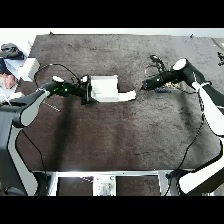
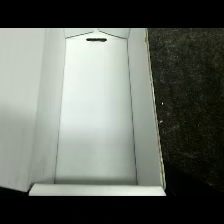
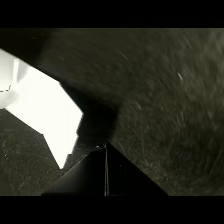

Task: Fold the box and place the chain.

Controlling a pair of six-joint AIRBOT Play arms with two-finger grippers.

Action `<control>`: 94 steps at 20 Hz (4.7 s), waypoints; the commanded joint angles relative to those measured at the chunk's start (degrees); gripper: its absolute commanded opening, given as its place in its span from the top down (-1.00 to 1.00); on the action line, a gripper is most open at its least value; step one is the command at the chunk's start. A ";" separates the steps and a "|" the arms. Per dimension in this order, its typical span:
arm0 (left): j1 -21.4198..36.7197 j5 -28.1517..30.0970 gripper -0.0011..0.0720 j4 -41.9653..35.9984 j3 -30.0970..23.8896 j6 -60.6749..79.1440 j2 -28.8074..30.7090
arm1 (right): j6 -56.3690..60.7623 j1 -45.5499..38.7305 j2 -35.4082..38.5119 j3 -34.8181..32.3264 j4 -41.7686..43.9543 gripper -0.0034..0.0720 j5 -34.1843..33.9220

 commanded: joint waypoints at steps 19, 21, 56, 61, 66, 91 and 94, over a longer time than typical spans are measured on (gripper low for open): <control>0.04 0.00 -0.14 0.02 0.02 0.00 -0.02 | -7.54 6.43 -2.82 -2.97 28.96 -0.31 -1.11; 0.04 0.00 -0.14 0.02 0.02 0.02 -0.02 | -5.55 8.07 -2.82 -2.86 26.47 -0.31 -1.92; 0.04 -0.02 -0.14 0.02 0.02 0.00 -0.02 | 43.15 28.57 -12.96 23.52 -32.52 -0.24 6.58; 0.04 -0.04 -0.14 0.02 0.02 0.00 -0.02 | 49.40 28.74 -14.86 23.54 -36.04 -0.24 6.49; 0.02 -0.07 -0.14 0.02 0.02 0.00 -0.02 | 52.33 29.99 -14.93 23.54 -38.53 0.06 3.78; 0.04 -0.04 -0.14 0.02 0.02 0.00 -0.02 | 59.71 30.67 -14.47 23.54 -40.06 -0.02 3.93; 0.04 -0.04 -0.14 0.02 0.02 0.00 -0.02 | 57.64 30.67 -13.20 23.54 -39.82 -0.03 5.18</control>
